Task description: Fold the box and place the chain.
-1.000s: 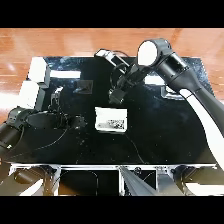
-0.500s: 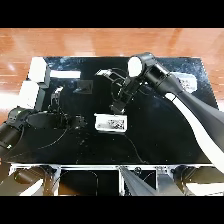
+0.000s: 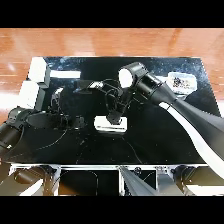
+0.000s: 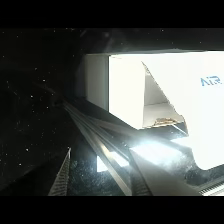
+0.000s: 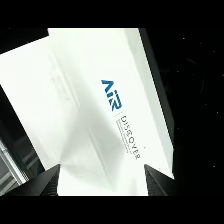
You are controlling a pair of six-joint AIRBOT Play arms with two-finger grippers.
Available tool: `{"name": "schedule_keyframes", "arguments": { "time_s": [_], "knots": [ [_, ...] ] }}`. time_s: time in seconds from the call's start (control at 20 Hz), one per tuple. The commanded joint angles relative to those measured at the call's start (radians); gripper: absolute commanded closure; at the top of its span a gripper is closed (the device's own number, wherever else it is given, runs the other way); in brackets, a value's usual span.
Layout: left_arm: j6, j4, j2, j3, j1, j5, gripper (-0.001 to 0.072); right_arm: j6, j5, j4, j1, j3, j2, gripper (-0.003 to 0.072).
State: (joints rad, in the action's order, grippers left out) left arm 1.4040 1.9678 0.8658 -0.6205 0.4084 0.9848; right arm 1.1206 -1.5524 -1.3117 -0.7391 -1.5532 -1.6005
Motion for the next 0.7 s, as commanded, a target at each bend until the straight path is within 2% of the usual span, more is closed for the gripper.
{"name": "schedule_keyframes", "arguments": {
  "time_s": [0.0, 0.3, 0.55, 0.65],
  "knots": [
    [0.002, 0.0, -0.001, 0.0, 0.001, 0.006, 0.0243, -0.014, 0.001, -0.026, -0.027, 0.005, 0.008, -0.0034],
    [0.002, -0.003, -0.001, 0.0, 0.011, 0.013, 0.0243, -0.038, 0.035, -0.088, -0.036, 0.071, 0.008, -0.0034],
    [-0.115, -0.186, -0.001, 0.0, -0.018, 0.135, 0.0243, -0.094, 0.083, -0.092, -0.026, 0.072, 0.008, -0.0034],
    [-0.114, -0.209, -0.001, 0.0, -0.023, 0.164, 0.0243, -0.108, 0.084, -0.092, -0.025, 0.072, 0.008, -0.0012]
  ]
}}
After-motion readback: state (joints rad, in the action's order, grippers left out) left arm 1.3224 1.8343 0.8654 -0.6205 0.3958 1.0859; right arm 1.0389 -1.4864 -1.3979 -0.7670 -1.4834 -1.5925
